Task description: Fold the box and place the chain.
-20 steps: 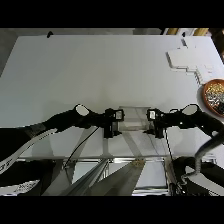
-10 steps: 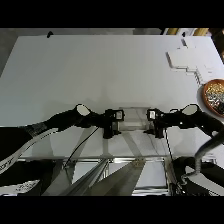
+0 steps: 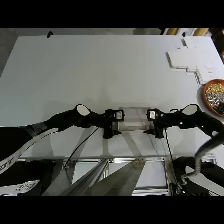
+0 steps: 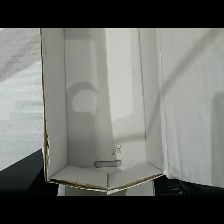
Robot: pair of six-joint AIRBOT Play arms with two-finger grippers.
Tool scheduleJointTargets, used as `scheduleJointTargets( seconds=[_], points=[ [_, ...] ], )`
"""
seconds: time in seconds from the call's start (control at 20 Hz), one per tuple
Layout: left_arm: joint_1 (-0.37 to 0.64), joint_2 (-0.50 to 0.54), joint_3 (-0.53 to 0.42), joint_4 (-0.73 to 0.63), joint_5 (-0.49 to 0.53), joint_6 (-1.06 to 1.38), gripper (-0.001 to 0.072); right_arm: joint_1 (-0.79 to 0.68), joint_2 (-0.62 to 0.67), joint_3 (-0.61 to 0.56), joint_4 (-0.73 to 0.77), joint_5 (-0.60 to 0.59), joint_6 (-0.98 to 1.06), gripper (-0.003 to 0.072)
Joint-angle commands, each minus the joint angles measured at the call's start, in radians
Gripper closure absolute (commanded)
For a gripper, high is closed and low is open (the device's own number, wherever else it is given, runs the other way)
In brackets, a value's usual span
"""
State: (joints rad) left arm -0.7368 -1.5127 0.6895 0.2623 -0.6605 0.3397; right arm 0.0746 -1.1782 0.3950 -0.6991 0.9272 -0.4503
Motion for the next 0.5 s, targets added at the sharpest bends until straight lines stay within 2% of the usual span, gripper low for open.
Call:
scheduleJointTargets(
  seconds=[0.0,0.3,0.45],
  points=[
    [0.000,0.000,0.000,0.000,-0.002,0.000,0.0456,0.000,0.000,0.001,0.000,0.000,0.000,0.0288],
    [0.000,0.000,0.000,0.001,-0.002,0.000,0.0456,0.000,0.000,0.001,0.000,0.000,0.000,0.0288],
    [0.000,0.000,0.001,0.001,-0.002,0.000,0.0456,0.000,0.000,0.001,0.014,-0.088,-0.011,0.0291]
  ],
)
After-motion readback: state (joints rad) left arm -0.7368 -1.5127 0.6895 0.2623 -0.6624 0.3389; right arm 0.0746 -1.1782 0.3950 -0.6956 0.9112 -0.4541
